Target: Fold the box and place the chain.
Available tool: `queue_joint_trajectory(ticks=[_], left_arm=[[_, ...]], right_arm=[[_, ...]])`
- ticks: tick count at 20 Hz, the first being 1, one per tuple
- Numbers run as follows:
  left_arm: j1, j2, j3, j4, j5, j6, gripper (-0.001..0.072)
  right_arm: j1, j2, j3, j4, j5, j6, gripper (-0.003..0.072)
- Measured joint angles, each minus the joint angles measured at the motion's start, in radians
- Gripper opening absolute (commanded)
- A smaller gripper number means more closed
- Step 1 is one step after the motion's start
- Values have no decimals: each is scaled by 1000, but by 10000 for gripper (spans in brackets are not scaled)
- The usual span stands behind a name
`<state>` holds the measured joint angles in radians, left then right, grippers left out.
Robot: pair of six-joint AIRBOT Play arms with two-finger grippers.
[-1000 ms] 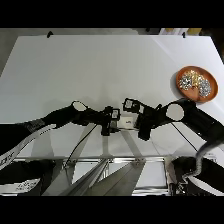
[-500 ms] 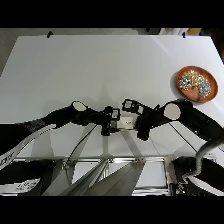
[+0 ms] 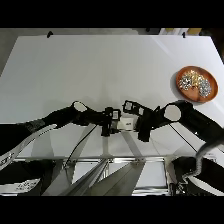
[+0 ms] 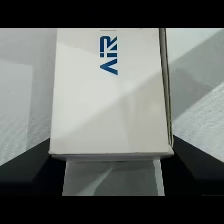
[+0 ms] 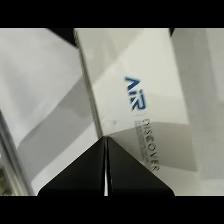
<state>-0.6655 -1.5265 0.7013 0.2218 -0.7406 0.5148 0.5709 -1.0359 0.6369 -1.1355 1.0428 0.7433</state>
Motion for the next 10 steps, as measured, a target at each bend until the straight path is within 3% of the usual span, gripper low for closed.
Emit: queue_joint_trajectory(ticks=[6,10], left_arm=[[1,0,0,-1,2,-2,389],[1,0,0,-1,2,-1,389]], right_arm=[[-128,156,20,-61,3,154,14],[-309,236,22,-198,135,325,14]])
